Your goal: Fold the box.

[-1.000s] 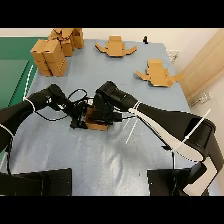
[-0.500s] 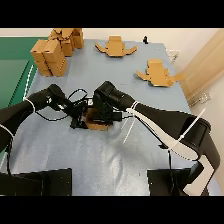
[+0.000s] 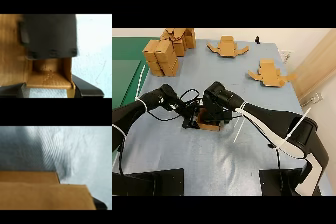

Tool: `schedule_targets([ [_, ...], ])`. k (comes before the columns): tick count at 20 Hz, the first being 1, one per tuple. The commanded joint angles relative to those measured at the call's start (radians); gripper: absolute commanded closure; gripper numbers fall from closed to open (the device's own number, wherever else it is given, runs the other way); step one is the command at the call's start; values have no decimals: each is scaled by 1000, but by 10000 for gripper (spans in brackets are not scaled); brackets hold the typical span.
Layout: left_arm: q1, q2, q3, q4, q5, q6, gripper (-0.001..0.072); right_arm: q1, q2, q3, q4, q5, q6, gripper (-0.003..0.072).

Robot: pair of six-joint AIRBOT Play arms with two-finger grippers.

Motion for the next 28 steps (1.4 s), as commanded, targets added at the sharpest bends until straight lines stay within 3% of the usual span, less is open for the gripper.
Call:
schedule_targets([
  [1,1,0,0,-1,0,-3,596,-2,35,3,-43,4,-18,72],
  [7,1,0,0,-1,1,-19,596,-5,201,-61,-156,-27,-60,72],
  [11,1,0,0,-1,1,-19,596,-29,439,-275,-146,82,-95,109],
  [12,1,0,0,-1,3,-19,596,-51,521,-351,-147,132,-99,230],
  [13,1,0,0,-1,4,-19,596,-79,596,-430,-147,201,-123,530],
  [14,1,0,0,-1,3,-19,596,-128,669,-515,-133,290,-122,681],
  [16,1,0,0,-1,2,-20,596,-283,738,-655,33,473,-237,683],
  [19,1,0,0,0,3,-20,596,-536,640,-759,635,731,-764,683],
  [22,1,0,0,-1,4,-19,596,-647,418,-697,1088,682,-1197,683],
  [25,1,0,0,-1,11,-19,596,-628,199,-517,1137,508,-1265,683],
  [28,1,0,0,-1,11,-19,596,-555,93,-343,1138,345,-1354,682],
])
